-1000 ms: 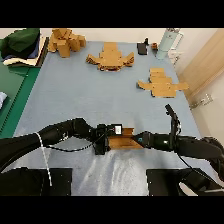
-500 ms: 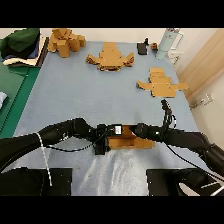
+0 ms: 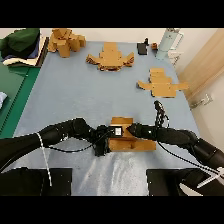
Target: Fold the box.
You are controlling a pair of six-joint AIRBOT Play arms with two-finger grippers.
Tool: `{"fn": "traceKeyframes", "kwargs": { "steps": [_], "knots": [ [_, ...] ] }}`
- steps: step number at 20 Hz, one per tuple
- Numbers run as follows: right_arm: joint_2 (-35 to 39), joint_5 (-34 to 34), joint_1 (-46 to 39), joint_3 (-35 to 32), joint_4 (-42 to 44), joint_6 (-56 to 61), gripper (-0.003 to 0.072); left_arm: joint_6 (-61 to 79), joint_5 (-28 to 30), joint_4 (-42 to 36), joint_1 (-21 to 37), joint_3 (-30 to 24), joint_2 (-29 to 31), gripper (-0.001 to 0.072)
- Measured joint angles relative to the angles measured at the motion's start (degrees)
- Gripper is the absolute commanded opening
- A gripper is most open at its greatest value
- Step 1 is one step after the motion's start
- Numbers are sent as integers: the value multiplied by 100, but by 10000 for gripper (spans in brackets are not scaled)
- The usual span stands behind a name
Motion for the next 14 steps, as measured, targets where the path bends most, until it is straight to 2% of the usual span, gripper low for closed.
{"fn": "traceKeyframes", "kwargs": {
  "steps": [14],
  "knots": [
    [-667,28,79,-7,-284,-149,3,13,9,-17,-2,0,0,528]
  ]
}}
